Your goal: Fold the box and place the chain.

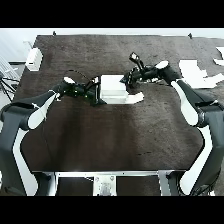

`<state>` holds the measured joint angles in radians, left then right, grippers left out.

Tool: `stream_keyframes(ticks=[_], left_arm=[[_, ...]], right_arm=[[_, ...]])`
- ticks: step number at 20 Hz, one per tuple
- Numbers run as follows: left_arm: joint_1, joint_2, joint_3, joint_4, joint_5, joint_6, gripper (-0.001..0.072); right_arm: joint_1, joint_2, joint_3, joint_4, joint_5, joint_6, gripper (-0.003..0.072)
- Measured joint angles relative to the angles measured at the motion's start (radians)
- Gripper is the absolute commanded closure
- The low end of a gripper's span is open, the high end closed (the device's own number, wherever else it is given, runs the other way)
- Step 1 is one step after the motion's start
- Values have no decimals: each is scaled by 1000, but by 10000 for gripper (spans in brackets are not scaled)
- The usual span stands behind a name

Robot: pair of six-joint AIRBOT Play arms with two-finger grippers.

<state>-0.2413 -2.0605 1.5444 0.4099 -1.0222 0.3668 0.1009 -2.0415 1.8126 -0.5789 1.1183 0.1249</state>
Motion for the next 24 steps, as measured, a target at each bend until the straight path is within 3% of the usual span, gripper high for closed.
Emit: stream_keyframes(ticks=[6, 8, 9, 11, 13, 17, 21, 22, 23, 24], left_arm=[[0, 0, 0, 0, 0, 0, 199], [0, 0, 0, 0, 0, 0, 199], [0, 0, 0, 0, 0, 0, 200], [0, 0, 0, 0, 0, 0, 200], [0, 0, 0, 0, 0, 0, 200], [0, 0, 0, 0, 0, 0, 200], [0, 0, 0, 0, 0, 0, 200], [0, 0, 0, 0, 0, 0, 200], [0, 0, 0, 0, 0, 0, 200], [0, 0, 0, 0, 0, 0, 200]], right_arm=[[-18, 181, -46, -124, 110, 32, 667], [-21, 246, -113, -187, 124, 42, 317], [-23, 267, -147, -213, 124, 42, 235], [-29, 295, -225, -248, 119, 24, 233], [-30, 308, -298, -266, 83, -29, 175], [-28, 316, -399, -285, -19, -134, 178], [-8, 304, -428, -286, -59, -171, 190], [-3, 299, -431, -283, -65, -176, 205], [2, 294, -434, -283, -72, -181, 300], [7, 290, -435, -282, -75, -182, 329]])
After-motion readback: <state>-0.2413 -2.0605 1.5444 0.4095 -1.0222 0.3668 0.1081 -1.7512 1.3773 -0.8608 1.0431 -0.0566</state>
